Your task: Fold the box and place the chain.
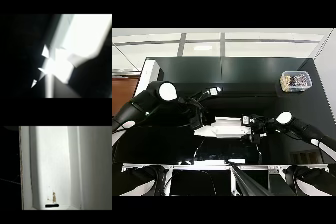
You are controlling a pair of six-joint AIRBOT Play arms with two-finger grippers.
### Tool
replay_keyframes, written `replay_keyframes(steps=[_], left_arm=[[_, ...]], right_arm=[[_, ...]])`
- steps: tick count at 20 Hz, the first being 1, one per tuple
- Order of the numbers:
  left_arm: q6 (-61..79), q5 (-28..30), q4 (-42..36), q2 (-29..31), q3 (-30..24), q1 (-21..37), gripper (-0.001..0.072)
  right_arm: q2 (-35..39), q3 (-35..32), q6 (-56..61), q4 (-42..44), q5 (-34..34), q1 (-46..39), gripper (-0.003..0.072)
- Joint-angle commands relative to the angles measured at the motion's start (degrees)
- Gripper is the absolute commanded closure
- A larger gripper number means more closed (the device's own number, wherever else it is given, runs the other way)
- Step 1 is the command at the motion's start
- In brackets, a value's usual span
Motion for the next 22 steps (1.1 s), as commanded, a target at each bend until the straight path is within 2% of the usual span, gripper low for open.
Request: replay_keyframes(steps=[1,3,5,6,9,11,13,14,18,22], left_arm=[[-7.8,-9.5,-12.9,0.5,-2.4,2.1,0.0685],[-6.2,-3.9,-25.0,0.0,-6.2,1.8,0.0685],[1.1,4.3,-37.5,-0.5,-10.4,1.0,0.0686],[3.5,9.8,-41.4,-0.6,-11.9,0.9,0.0685],[4.0,24.9,-41.7,-1.4,-12.3,1.4,0.0684],[3.9,29.6,-34.4,-3.4,-11.2,1.4,0.0686],[1.8,28.7,-25.5,-7.0,-8.8,1.1,0.0686],[-0.5,27.3,-23.5,-8.8,-7.7,1.0,0.0686],[-0.3,13.9,-22.1,-15.3,-3.4,0.5,0.0686],[-0.4,11.9,-19.6,-15.9,-2.0,1.5,0.0686]], right_arm=[[0.0,0.0,0.0,0.0,0.0,0.0,0.025],[0.0,0.0,0.0,0.0,0.0,0.0,0.025],[0.0,0.0,0.0,0.0,0.0,0.0,0.025],[0.0,0.0,0.0,0.0,0.0,0.0,0.025],[0.0,0.0,0.0,0.0,0.0,0.0,0.025],[0.0,0.0,0.0,0.0,0.0,0.0,0.025],[0.0,0.0,0.0,0.0,0.0,0.0,0.025],[0.0,0.0,0.0,0.0,0.0,0.0,0.025],[0.0,0.0,0.1,-0.2,-0.3,0.4,0.025],[0.0,0.0,0.2,-0.3,-0.3,0.4,0.025]])
